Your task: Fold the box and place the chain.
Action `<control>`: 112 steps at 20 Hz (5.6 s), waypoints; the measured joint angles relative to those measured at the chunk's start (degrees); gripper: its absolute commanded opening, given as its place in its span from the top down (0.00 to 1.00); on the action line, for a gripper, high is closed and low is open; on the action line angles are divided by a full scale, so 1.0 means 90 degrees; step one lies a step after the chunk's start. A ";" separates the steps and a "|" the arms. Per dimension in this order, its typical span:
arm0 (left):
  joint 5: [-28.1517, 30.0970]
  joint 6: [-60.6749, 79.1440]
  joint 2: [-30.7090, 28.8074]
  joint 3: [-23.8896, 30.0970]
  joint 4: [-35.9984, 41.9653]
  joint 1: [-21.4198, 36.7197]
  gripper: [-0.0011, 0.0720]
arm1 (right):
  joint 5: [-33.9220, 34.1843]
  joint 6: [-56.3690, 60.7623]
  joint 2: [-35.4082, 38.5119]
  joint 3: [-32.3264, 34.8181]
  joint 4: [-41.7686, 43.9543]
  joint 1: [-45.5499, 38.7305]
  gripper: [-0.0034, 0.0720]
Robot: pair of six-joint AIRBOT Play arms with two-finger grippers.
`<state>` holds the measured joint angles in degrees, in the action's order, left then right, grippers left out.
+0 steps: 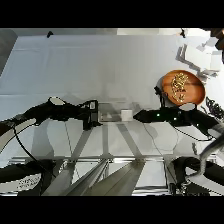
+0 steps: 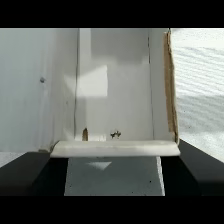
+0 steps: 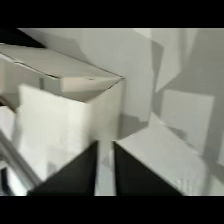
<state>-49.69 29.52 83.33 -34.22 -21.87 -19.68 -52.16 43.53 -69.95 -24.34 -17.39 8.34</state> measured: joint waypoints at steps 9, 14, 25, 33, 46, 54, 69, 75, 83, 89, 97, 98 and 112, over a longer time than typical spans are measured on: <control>-0.0002 0.0002 0.0000 0.0000 0.0002 0.0000 0.56 | 0.0206 0.0010 0.0029 0.0000 0.0549 0.0668 0.21; -0.0002 0.0000 0.0000 0.0000 0.0002 0.0000 0.56 | 0.0920 0.0010 0.0029 -0.0051 0.0593 0.1061 0.22; 0.0000 0.0002 0.0000 -0.0002 0.0000 0.0000 0.56 | 0.1974 0.2883 0.0029 -0.0928 -0.2409 0.2106 0.22; 0.0000 0.0005 0.0000 -0.0002 0.0000 0.0000 0.56 | 0.1877 0.5734 -0.0017 -0.1753 -0.5552 0.2812 0.24; -0.0002 -0.0010 0.0000 -0.0002 0.0002 0.0000 0.56 | 0.0376 0.9328 -0.1190 -0.3140 -0.8697 0.3830 0.26; -0.0010 -0.0002 0.0000 -0.0002 0.0046 -0.0005 0.56 | -0.0007 1.0916 -0.1472 -0.3419 -0.9122 0.4019 0.95; 0.0002 0.0010 0.0000 0.0000 -0.0017 -0.0002 0.56 | -0.0503 1.0278 -0.0685 -0.3439 -0.8879 0.4177 0.32; 0.0000 0.0007 0.0000 0.0000 -0.0005 -0.0002 0.56 | -0.0886 0.9367 0.0714 -0.3441 -0.9153 0.3861 0.32; 0.0000 0.0005 0.0000 0.0000 0.0000 -0.0002 0.56 | -0.0648 0.8434 0.1180 -0.3441 -0.9921 0.1277 0.32; 0.0000 0.0002 0.0000 0.0000 0.0000 -0.0002 0.56 | 0.0294 0.7577 0.0430 -0.3565 -0.9600 -0.0930 0.31; -0.0002 0.0002 0.0000 0.0000 0.0000 -0.0002 0.56 | 0.0415 0.6064 -0.2137 -0.5214 -0.8658 -0.2023 0.18; 0.0000 0.0002 0.0000 0.0000 0.0000 -0.0002 0.56 | 0.0408 0.5994 -0.2424 -0.5377 -0.8631 -0.2050 0.18; -0.0002 0.0000 0.0000 0.0000 0.0002 -0.0002 0.56 | 0.0223 0.5761 -0.2994 -0.5799 -0.8466 -0.2120 0.95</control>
<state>-49.71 29.52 83.33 -34.22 -21.85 -19.70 -50.15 95.37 -96.90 -76.53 -93.58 -10.74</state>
